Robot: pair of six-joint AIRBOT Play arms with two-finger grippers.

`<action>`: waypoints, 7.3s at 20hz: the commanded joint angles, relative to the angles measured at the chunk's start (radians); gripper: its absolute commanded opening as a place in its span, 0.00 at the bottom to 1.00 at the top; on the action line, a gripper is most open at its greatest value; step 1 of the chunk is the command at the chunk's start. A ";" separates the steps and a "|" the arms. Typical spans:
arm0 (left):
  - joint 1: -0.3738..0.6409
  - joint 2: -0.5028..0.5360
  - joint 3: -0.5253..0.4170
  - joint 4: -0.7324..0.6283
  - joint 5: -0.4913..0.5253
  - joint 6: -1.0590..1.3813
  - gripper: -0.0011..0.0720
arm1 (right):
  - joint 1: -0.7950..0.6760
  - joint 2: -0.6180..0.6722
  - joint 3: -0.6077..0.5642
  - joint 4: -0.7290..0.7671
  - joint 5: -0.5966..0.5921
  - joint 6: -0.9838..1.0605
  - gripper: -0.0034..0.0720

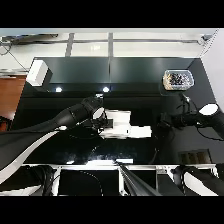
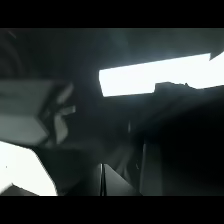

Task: Fold the box and place the chain.

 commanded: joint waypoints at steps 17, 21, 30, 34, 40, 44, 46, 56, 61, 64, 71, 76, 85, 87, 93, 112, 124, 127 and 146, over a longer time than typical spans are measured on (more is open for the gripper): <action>0.000 -0.001 0.000 0.001 0.000 0.000 0.05 | 0.278 -0.160 0.054 0.407 0.090 -0.285 0.85; 0.000 -0.001 0.000 0.001 -0.001 0.000 0.05 | 0.286 -0.159 0.094 0.408 0.102 -0.285 0.85; 0.000 -0.001 0.000 0.001 0.000 0.000 0.05 | 0.650 -0.159 0.294 -0.130 -0.066 0.291 0.70; 0.000 -0.001 0.000 0.001 -0.001 0.000 0.05 | 0.801 -0.163 0.378 -0.497 -0.051 0.760 0.65; 0.000 -0.001 0.000 0.001 -0.001 0.000 0.05 | 0.917 -0.264 0.455 -0.544 0.039 0.979 0.53; 0.000 -0.001 0.000 0.001 -0.001 0.000 0.05 | 0.954 -0.320 0.467 -0.544 0.050 1.049 0.45; 0.000 -0.001 0.000 0.001 -0.001 0.000 0.05 | 0.955 -0.320 0.468 -0.558 0.070 1.055 0.45; 0.000 -0.001 0.000 0.001 -0.001 0.000 0.05 | 0.955 -0.320 0.468 -0.589 0.081 1.063 0.06; 0.000 -0.001 0.000 0.001 -0.001 0.000 0.05 | 0.955 -0.320 0.468 -0.593 0.078 1.062 0.34; 0.000 -0.001 0.000 0.001 -0.001 0.000 0.05 | 0.955 -0.320 0.468 -0.592 0.058 1.060 0.06; 0.000 -0.001 0.000 0.000 0.000 0.000 0.05 | 0.930 -0.267 0.496 -0.624 0.185 0.938 0.49; 0.000 -0.001 0.000 0.001 -0.001 0.001 0.05 | 0.812 -0.018 0.536 -0.671 0.273 0.758 0.49; 0.000 -0.001 0.000 0.000 -0.003 0.001 0.05 | 0.198 -0.016 0.534 -1.022 -0.091 0.681 0.98; 0.000 -0.001 0.000 -0.027 -0.006 0.001 0.05 | 0.095 -0.130 0.580 -0.776 -0.212 0.485 0.98; 0.000 -0.001 -0.001 -0.043 -0.007 0.001 0.05 | 0.033 -0.587 1.003 -0.726 -0.111 0.449 0.98; 0.000 -0.001 -0.001 -0.043 0.000 0.001 0.05 | 0.034 -0.771 1.149 -0.726 -0.013 0.449 0.06; 0.000 -0.001 -0.001 -0.043 0.000 0.000 0.05 | 0.033 -0.470 1.149 -0.714 -0.048 0.314 0.06; 0.000 -0.001 -0.001 -0.043 0.000 0.000 0.05 | 0.033 -0.316 1.149 -0.649 -0.058 0.250 0.06; 0.000 -0.001 -0.001 -0.043 0.000 0.000 0.05 | 0.497 0.010 0.795 -0.087 0.515 0.058 0.06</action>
